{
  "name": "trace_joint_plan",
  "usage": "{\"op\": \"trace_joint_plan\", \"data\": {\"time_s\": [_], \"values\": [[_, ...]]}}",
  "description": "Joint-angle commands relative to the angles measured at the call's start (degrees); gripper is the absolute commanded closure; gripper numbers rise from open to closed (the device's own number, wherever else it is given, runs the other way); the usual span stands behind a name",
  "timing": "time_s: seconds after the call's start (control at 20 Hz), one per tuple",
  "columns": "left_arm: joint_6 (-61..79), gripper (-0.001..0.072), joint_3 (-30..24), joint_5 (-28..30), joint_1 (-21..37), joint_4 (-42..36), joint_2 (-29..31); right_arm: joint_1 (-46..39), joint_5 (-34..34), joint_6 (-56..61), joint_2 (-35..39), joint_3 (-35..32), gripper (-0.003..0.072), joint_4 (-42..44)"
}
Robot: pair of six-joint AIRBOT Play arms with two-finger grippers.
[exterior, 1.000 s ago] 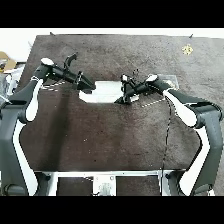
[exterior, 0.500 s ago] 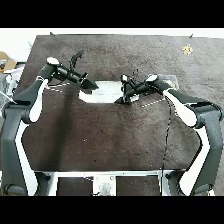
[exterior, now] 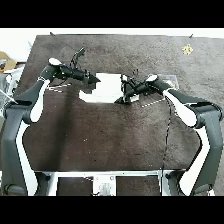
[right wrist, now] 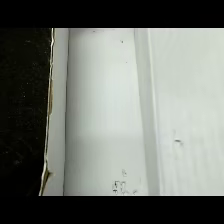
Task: Fold the box and place the chain.
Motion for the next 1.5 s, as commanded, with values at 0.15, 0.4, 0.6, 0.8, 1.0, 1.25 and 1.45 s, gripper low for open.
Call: {"op": "trace_joint_plan", "data": {"time_s": [0.15, 0.4, 0.6, 0.8, 1.0, 1.25, 1.45], "values": [[-0.61, 0.0698, -4.42, 5.07, 0.02, 5.25, -0.04, 0.04, -0.02, -0.02, -0.04, -0.02, 0.0291, 0.00], [-1.99, 0.0698, -4.76, 4.83, 0.02, 5.27, -0.02, 0.04, -0.02, -0.02, -0.04, -0.02, 0.0292, 0.00], [-1.97, 0.0698, -4.74, 4.59, 0.02, 5.14, 0.11, 0.04, -0.02, -0.02, -0.04, -0.02, 0.0292, 0.00], [-1.88, 0.0698, -4.72, 5.18, 0.04, 4.13, 2.25, 0.04, -0.02, -0.02, -0.04, -0.02, 0.0292, 0.00], [-1.05, 0.0699, -4.70, 5.20, 0.11, 5.07, 8.28, 0.04, -0.02, -0.02, -0.04, -0.02, 0.0292, 0.00], [0.11, 0.0698, -4.70, 4.37, 0.11, 20.02, 15.89, 0.04, -0.02, -0.02, -0.04, -0.02, 0.0292, 0.00], [1.75, 0.0354, -4.92, 0.87, 0.09, 32.04, 15.30, 0.04, -0.02, -0.02, -0.04, -0.02, 0.0292, 0.00]]}}
